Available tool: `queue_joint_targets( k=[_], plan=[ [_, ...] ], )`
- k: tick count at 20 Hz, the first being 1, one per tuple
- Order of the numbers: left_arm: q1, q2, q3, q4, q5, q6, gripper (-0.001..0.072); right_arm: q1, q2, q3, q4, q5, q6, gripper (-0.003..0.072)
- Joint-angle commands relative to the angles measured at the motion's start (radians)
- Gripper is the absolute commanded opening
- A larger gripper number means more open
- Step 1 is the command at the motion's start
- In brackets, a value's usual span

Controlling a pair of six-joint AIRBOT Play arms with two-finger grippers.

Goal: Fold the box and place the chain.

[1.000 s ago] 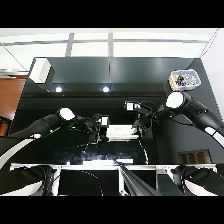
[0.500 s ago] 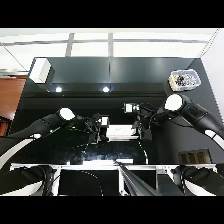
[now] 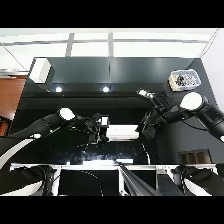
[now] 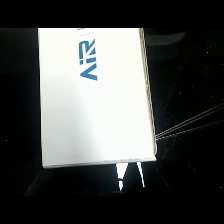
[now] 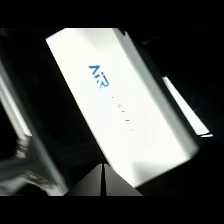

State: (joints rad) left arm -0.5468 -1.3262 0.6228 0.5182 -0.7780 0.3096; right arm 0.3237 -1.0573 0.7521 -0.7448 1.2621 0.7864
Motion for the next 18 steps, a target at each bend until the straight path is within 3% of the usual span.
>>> queue_joint_targets(
  k=[1,7,13,18],
  plan=[
    [0.0,0.0,0.0,0.0,0.0,0.0,0.045,-0.026,0.0,-0.109,0.282,-0.021,0.202,0.0009],
    [0.0,0.0,0.0,0.0,0.0,0.0,0.045,0.011,-0.08,-0.158,0.322,-0.194,0.204,0.0009],
    [0.0,0.0,0.0,0.0,0.0,0.0,0.0451,0.011,-0.172,-0.158,0.275,-0.196,0.209,0.0009],
    [0.0,0.0,0.0,0.0,0.0,0.0,0.0451,0.011,-0.177,-0.158,0.268,-0.222,0.209,0.0009]
  ],
)
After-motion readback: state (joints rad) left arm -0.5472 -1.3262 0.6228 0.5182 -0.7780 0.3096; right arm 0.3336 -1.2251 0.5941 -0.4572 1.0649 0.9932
